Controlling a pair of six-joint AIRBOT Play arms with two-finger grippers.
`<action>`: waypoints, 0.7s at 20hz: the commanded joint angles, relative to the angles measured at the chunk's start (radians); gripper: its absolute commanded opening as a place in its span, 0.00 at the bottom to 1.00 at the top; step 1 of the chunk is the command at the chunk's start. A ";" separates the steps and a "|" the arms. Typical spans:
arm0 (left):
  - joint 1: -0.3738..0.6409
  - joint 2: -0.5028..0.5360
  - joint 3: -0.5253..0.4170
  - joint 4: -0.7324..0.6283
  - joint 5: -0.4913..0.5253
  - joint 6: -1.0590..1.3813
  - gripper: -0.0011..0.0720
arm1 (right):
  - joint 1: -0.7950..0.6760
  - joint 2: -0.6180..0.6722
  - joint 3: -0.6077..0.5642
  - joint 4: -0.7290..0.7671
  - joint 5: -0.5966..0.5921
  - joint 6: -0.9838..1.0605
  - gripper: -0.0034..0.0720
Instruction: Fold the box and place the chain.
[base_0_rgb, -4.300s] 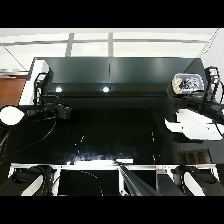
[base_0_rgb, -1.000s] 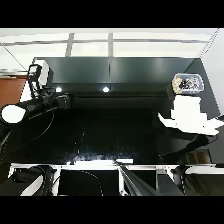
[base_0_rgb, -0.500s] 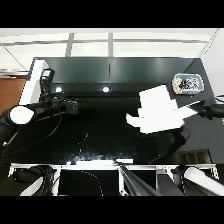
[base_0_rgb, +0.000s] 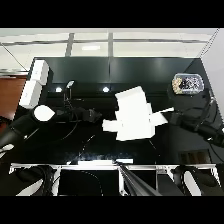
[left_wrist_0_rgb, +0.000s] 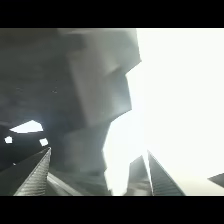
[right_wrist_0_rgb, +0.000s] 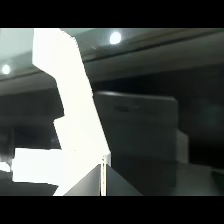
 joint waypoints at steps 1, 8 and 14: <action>-0.010 -0.089 0.002 -0.202 -0.051 0.068 0.96 | 0.171 0.052 -0.052 -0.003 -0.087 0.002 0.06; 0.050 -0.308 0.015 -0.535 -0.205 0.406 0.97 | 0.327 0.052 -0.061 -0.006 -0.199 0.031 0.06; 0.089 -0.461 0.085 -0.608 -0.500 0.750 0.97 | 0.327 0.052 -0.061 -0.011 -0.201 0.031 0.06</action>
